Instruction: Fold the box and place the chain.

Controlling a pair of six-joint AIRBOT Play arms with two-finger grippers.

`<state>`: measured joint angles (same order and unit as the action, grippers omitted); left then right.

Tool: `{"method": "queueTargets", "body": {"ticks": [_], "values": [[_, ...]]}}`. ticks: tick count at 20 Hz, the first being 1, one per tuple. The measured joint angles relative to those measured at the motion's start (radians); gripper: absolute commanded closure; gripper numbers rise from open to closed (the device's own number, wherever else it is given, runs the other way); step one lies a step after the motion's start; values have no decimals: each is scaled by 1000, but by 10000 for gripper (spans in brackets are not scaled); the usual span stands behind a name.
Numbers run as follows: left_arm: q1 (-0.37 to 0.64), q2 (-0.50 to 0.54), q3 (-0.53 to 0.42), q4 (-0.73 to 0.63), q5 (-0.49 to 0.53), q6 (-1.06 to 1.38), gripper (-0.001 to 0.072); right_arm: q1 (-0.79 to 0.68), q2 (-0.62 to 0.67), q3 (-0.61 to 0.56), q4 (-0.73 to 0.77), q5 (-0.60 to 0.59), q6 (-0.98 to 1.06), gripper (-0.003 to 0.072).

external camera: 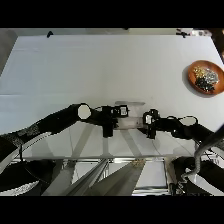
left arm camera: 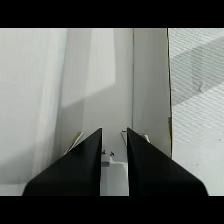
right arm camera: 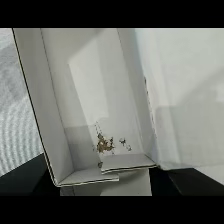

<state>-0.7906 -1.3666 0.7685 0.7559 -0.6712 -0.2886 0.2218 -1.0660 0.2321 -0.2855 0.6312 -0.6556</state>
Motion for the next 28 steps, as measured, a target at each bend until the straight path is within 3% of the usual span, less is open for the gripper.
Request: {"method": "queueTargets", "body": {"ticks": [5,8,10,15,21,24,28], "values": [[24,84,0,-35,-45,-10,536,0,0,0,4,-6,4,284],[53,136,0,-53,-95,-14,583,0,0,0,3,-5,4,284],[75,167,0,-61,-149,-33,703,0,0,0,3,-5,3,284],[166,270,-12,-68,-240,-141,703,0,0,0,2,-4,1,284],[380,450,-200,-90,-207,-408,703,0,0,0,2,-3,0,284],[490,450,-284,-93,-212,-591,704,0,0,0,2,-3,0,284],[548,380,-323,-117,-224,-728,704,0,0,0,1,-3,0,284]]}}
